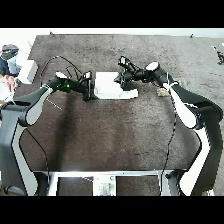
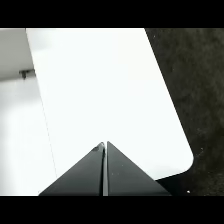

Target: Fold the box and place the chain.

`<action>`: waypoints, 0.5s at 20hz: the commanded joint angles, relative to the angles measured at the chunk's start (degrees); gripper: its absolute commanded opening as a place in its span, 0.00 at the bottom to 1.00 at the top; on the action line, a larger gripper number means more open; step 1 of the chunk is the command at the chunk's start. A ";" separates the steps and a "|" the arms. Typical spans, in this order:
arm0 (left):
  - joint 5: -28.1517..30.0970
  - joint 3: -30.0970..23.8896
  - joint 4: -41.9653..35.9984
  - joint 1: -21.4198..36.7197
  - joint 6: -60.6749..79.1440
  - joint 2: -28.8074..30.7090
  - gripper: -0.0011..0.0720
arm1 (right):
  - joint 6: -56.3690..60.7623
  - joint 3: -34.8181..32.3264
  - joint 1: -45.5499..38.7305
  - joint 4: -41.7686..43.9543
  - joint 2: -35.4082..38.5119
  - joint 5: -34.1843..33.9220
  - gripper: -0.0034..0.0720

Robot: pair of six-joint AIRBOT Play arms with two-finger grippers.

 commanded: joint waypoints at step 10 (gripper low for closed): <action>0.04 0.00 0.00 0.07 0.04 0.00 0.41 | -1.88 0.07 -0.28 -1.55 3.61 2.27 0.09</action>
